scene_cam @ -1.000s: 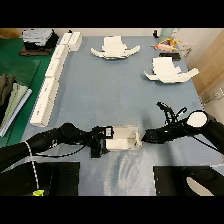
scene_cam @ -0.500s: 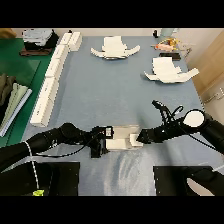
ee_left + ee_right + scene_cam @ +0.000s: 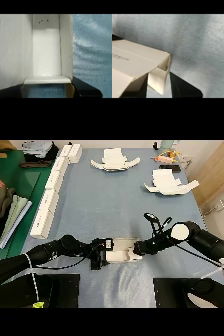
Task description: Fold the box.
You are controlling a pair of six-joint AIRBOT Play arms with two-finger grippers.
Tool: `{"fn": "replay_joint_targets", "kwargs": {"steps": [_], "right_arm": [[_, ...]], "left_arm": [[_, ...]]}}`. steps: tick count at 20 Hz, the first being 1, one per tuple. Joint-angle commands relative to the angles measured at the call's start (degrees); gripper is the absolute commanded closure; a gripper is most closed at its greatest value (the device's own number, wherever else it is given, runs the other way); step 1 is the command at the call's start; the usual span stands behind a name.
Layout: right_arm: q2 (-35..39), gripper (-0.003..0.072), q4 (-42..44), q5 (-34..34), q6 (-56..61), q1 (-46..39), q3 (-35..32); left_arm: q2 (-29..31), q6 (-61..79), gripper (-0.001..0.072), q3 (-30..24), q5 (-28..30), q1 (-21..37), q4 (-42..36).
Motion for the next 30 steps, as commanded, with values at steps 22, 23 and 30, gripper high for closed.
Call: {"fn": "replay_joint_targets", "kwargs": {"steps": [22,23,30], "right_arm": [[-20.0,0.0521,-24.7,16.1,40.9,18.2,15.5],[-20.0,0.0619,-25.6,17.3,40.8,18.2,15.5],[-19.9,0.0346,-25.4,16.9,38.6,19.1,15.5]], "left_arm": [[0.0,0.0,0.0184,0.0,0.0,0.0,0.0],[0.0,0.0,0.0185,0.0,0.0,0.0,0.0],[0.0,0.0,0.0184,0.0,0.0,0.0,0.0]]}}
